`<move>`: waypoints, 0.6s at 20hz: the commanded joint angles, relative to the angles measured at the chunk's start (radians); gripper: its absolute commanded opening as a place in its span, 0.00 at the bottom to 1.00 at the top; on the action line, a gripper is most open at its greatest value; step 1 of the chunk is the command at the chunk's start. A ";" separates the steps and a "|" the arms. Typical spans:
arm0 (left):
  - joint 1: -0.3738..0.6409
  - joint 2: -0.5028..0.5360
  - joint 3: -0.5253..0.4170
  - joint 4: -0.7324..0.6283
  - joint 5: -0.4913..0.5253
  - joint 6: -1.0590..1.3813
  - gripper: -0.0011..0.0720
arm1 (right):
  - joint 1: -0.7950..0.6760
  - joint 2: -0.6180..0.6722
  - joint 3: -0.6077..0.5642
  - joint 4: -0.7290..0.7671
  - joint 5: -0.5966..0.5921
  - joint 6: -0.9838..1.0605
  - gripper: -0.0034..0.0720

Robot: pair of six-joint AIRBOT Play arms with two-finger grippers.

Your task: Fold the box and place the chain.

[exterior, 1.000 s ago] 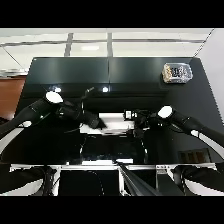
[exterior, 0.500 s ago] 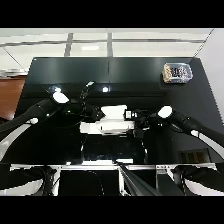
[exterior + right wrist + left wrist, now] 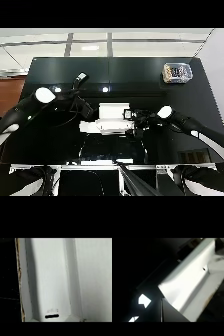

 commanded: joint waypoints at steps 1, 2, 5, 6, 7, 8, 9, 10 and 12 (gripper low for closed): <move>0.008 0.118 -0.126 0.017 -0.037 0.207 0.05 | 0.000 0.000 0.001 0.000 0.000 0.000 0.29; 0.009 0.118 -0.154 0.031 -0.067 0.291 0.05 | 0.000 0.000 0.001 0.000 0.000 0.000 0.29; -0.005 0.099 -0.203 0.039 -0.015 0.578 0.80 | 0.000 0.000 0.001 0.000 0.000 0.000 0.29; -0.017 0.087 -0.205 0.053 0.037 0.633 0.99 | 0.000 0.000 0.001 0.000 0.000 0.000 0.29; -0.026 0.073 -0.204 0.051 0.091 0.638 0.98 | 0.000 0.000 0.001 0.000 0.000 0.000 0.29; -0.041 0.052 -0.198 0.063 0.129 0.638 0.98 | 0.000 0.000 0.001 0.000 0.000 0.000 0.29; -0.048 0.031 -0.184 0.093 0.126 0.638 0.97 | 0.000 0.000 0.001 0.000 0.000 0.000 0.29; -0.056 0.009 -0.166 0.119 0.104 0.639 0.97 | 0.000 0.000 0.001 0.000 0.000 0.000 0.29; -0.073 -0.020 -0.139 0.108 0.048 0.695 0.97 | 0.000 0.000 0.001 0.000 0.000 0.000 0.29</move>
